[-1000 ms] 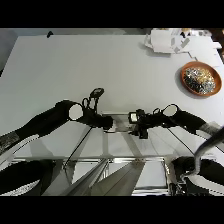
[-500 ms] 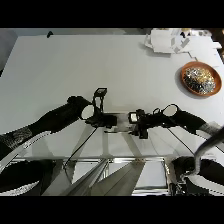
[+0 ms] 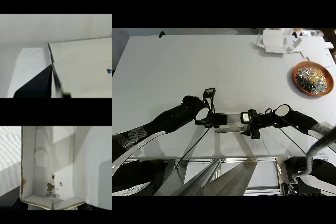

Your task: Fold the box and place the chain.

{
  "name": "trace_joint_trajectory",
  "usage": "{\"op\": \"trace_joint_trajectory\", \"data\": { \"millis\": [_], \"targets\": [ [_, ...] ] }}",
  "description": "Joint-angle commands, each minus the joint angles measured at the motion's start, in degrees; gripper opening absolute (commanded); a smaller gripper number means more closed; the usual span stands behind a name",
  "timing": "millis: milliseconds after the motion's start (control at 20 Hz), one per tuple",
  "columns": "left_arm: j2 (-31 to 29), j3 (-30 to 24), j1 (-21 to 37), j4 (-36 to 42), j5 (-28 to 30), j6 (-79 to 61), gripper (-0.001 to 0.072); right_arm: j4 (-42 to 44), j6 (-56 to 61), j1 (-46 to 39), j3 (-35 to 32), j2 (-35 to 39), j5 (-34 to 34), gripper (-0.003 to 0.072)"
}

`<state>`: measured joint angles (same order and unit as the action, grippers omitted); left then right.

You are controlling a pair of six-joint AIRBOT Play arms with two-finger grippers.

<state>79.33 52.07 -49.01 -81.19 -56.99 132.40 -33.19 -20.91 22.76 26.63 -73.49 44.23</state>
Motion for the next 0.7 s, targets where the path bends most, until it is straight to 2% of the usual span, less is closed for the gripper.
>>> {"op": "trace_joint_trajectory", "data": {
  "millis": [0, 100, 500, 550, 600, 650],
  "targets": [
    [0.52, 0.02, -0.07, -2.27, -1.33, 1.62, 0.0131, 0.02, 0.02, 0.02, -0.02, 0.04, 0.00, 0.0402],
    [1.27, 0.02, -0.33, -2.27, -1.33, 1.60, 0.0160, 0.02, 0.02, 0.02, -0.02, 0.04, 0.00, 0.0402],
    [2.43, 0.04, -0.72, -2.62, -1.11, 1.57, 0.0158, 0.20, 0.02, 0.02, -0.02, 0.04, -0.04, 0.0402],
    [2.43, 0.04, -0.72, -2.40, -1.11, 1.55, 0.0205, 0.20, 0.02, 0.02, -0.02, 0.04, -0.07, 0.0402],
    [2.43, 0.04, -0.72, -2.29, -1.11, 1.57, 0.0311, 0.20, 0.02, 0.02, -0.02, 0.04, -0.04, 0.0402],
    [2.43, 0.04, -0.72, -2.23, -1.11, 1.57, 0.0363, 0.20, 0.02, 0.02, -0.02, 0.04, -0.07, 0.0402]
  ]
}}
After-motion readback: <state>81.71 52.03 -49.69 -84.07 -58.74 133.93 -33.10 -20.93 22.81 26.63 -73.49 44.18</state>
